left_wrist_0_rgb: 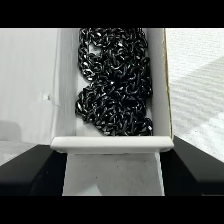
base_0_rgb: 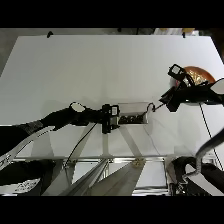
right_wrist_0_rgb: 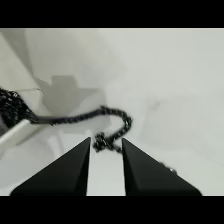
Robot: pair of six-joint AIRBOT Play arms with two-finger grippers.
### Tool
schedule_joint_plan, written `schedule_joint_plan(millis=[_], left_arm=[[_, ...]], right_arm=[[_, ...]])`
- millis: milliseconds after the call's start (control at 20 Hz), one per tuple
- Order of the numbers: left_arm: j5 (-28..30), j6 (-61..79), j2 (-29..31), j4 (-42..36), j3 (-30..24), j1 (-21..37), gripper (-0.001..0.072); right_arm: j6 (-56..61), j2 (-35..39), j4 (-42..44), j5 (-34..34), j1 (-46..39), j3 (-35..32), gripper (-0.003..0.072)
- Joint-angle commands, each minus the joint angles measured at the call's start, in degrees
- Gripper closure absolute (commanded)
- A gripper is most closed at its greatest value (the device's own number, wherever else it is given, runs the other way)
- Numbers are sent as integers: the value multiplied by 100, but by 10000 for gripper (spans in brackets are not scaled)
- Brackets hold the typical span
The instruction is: Fold the box and place the chain.
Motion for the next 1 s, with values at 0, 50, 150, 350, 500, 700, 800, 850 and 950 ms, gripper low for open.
schedule_joint_plan(millis=[0,50,150,350,500,700,800,850,950], left_arm=[[2,2,-4,0,-2,-4,398],[2,4,-4,0,-2,-4,398],[2,2,-4,0,-2,-4,398],[2,2,-4,0,-2,-4,398],[2,2,-4,0,-2,-4,398],[2,4,-4,0,-2,-4,398],[2,2,-4,0,-2,-4,398],[2,2,-4,0,-2,-4,398],[2,2,-4,0,-2,-4,398]], right_arm=[[468,-634,-793,-302,179,-17,316],[468,-793,-984,-356,282,-17,283],[468,-1056,-1156,-461,437,-17,281],[472,-1349,-1134,-625,616,-20,284],[472,-1388,-1016,-623,647,-22,291],[492,-1390,-1001,-686,647,-173,293],[492,-1390,-1003,-848,645,-289,392],[492,-1390,-1003,-925,647,-306,450],[492,-1390,-1001,-944,645,-308,511]])
